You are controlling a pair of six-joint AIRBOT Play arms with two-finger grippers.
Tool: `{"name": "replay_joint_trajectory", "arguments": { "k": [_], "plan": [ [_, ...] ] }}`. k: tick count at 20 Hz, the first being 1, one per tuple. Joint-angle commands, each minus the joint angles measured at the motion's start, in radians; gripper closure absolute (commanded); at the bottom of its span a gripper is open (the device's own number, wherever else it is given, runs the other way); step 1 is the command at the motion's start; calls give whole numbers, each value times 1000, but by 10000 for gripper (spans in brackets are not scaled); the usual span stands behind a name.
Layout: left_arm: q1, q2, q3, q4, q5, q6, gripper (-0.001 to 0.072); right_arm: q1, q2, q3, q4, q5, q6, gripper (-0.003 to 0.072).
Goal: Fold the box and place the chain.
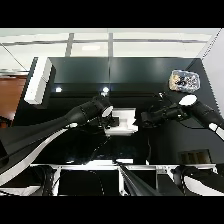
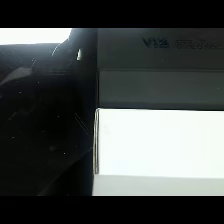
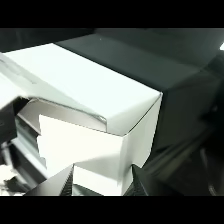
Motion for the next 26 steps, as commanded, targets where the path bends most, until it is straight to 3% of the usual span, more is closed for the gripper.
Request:
{"name": "replay_joint_trajectory", "arguments": {
  "k": [1, 10, 17, 20, 24, 25, 26],
  "plan": [
    [1, 0, 0, 0, 0, 0, 682, 95, -1, 53, -139, -81, 154, 292],
    [1, 0, 0, 0, 1, 0, 682, 363, -6, 154, -543, -198, 623, 322],
    [1, 0, 0, 0, 2, 0, 682, 529, -98, 256, -853, -107, 930, 322],
    [1, 0, 0, 0, 3, 0, 682, 549, -131, 259, -880, -81, 986, 370],
    [1, 0, 0, 0, 3, 0, 682, 548, -151, 259, -885, -91, 1014, 380],
    [1, 0, 0, 0, 3, 0, 682, 548, -151, 259, -885, -91, 1014, 449],
    [1, 0, 0, 0, 3, 0, 682, 548, -151, 259, -885, -93, 1014, 459]
  ]
}}
